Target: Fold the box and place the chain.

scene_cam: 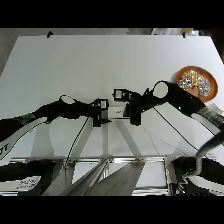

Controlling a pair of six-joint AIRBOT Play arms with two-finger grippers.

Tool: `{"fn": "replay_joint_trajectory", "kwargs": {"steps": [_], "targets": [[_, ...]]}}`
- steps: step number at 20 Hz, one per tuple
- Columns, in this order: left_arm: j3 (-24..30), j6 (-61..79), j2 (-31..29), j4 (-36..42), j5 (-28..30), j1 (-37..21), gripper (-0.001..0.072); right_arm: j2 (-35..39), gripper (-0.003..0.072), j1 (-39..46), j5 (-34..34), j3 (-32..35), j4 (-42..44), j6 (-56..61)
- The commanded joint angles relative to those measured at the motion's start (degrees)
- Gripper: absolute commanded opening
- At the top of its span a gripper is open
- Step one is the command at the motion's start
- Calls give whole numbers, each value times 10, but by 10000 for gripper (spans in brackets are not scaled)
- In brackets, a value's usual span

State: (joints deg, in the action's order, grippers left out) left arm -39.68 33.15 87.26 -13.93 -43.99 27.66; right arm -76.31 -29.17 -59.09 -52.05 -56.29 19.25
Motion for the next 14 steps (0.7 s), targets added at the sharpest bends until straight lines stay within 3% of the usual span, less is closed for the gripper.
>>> {"fn": "replay_joint_trajectory", "kwargs": {"steps": [1, 10, 14], "targets": [[0, 0, 0, 0, 0, -1, 11, -19, 20, 0, -2, 2, -2, 5], [0, 0, 0, 0, 0, -1, 11, -23, 20, 0, -5, 2, -2, 4], [0, 0, 0, 0, 0, -1, 11, 28, 20, 6, 3, 2, -4, 21]]}}
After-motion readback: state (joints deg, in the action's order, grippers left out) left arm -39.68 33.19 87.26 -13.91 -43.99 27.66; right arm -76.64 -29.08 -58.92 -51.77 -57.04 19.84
